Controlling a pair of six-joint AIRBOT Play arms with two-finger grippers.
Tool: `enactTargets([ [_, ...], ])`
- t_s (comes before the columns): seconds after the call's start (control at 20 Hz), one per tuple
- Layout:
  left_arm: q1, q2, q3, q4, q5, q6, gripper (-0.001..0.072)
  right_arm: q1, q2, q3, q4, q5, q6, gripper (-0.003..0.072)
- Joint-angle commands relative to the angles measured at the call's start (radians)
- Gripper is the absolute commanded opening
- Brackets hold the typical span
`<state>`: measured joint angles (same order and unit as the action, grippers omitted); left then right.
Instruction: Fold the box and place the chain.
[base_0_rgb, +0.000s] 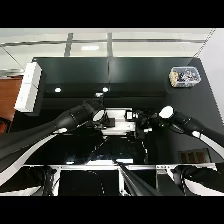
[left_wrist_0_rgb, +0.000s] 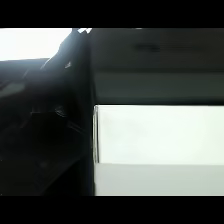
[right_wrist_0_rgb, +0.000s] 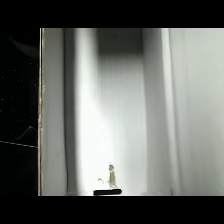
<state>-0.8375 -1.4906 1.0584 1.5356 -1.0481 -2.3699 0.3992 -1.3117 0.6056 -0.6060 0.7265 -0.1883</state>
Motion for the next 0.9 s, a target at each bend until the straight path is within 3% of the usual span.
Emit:
enactTargets([
  [0.0, 0.002, 0.000, 0.001, 0.042, -0.040, 0.024, 0.0027, 0.000, 0.035, 0.004, -0.019, 0.016, 0.071, 0.0677],
  [0.35, 0.000, 0.000, 0.000, 0.042, -0.052, 0.099, 0.0027, 0.000, 0.135, 0.004, -0.174, 0.040, 0.070, 0.0675],
  [0.4, 0.000, 0.000, 0.000, 0.042, -0.052, 0.099, 0.0027, 0.000, 0.135, 0.004, -0.173, 0.040, 0.070, 0.0616],
  [0.45, 0.000, 0.000, 0.000, 0.042, -0.052, 0.099, 0.0028, 0.001, 0.135, 0.004, -0.169, 0.045, 0.071, 0.0468],
  [0.6, 0.001, 0.000, 0.000, 0.042, -0.048, 0.092, 0.0028, 0.000, 0.135, 0.003, -0.140, 0.079, 0.075, 0.0388],
  [0.7, 0.000, 0.000, 0.000, 0.040, -0.047, 0.092, 0.0028, 0.001, 0.135, 0.003, -0.106, 0.090, 0.105, 0.0182],
  [0.85, 0.001, 0.000, 0.000, 0.028, -0.037, 0.092, 0.0028, 0.001, 0.123, 0.003, -0.054, 0.111, 0.145, 0.0182],
])
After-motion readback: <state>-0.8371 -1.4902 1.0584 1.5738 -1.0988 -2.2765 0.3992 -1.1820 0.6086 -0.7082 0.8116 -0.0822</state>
